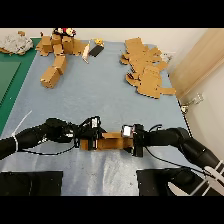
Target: Fold the box.
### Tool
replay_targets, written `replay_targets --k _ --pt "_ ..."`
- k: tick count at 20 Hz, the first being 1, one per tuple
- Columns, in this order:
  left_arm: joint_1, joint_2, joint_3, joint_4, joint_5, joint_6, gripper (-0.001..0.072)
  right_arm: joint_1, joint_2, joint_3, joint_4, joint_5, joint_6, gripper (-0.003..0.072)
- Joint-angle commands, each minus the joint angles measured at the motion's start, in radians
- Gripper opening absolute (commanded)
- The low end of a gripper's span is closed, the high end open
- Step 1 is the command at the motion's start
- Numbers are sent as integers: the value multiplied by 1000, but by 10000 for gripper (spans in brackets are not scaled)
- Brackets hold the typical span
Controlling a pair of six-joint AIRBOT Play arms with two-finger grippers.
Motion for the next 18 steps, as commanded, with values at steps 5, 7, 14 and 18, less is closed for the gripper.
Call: replay_targets --k 5,7,14,18 --pt "0 1 0 0 0 0 14 -69 -153 70 88 -88 -131 709" --pt "0 1 0 0 0 0 14 -69 -156 74 84 -76 -128 707" --pt "0 1 0 0 0 0 14 -68 -150 76 73 -137 -128 706" --pt "0 1 0 0 0 0 14 -68 -150 76 73 -117 -128 706"
